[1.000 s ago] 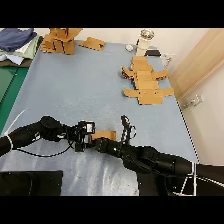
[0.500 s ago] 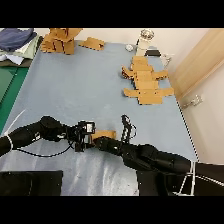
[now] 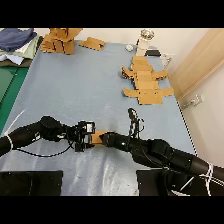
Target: Fold the box.
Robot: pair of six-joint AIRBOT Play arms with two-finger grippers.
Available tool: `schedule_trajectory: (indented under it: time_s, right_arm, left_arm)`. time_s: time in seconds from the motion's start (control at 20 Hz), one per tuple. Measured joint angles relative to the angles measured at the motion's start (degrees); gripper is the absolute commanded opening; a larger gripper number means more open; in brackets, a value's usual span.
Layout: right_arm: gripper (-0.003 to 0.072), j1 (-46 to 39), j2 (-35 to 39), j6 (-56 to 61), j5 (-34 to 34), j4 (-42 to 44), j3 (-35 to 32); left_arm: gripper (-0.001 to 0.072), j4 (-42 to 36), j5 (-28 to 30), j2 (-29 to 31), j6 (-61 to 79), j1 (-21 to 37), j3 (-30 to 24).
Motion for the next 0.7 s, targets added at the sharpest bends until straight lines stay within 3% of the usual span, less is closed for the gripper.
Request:
schedule_trajectory:
  time_s: [0.4,0.7]
  right_arm:
    - [0.0004,-11.87,0.61,0.07,-12.57,-4.70,1.62]
    - [0.0004,-17.92,0.59,0.52,-17.73,-6.62,1.79]
  left_arm:
    - [0.0478,-0.02,0.44,0.00,0.00,0.00,0.00]
    - [0.0478,-0.63,0.13,0.00,-0.04,0.00,-0.02]
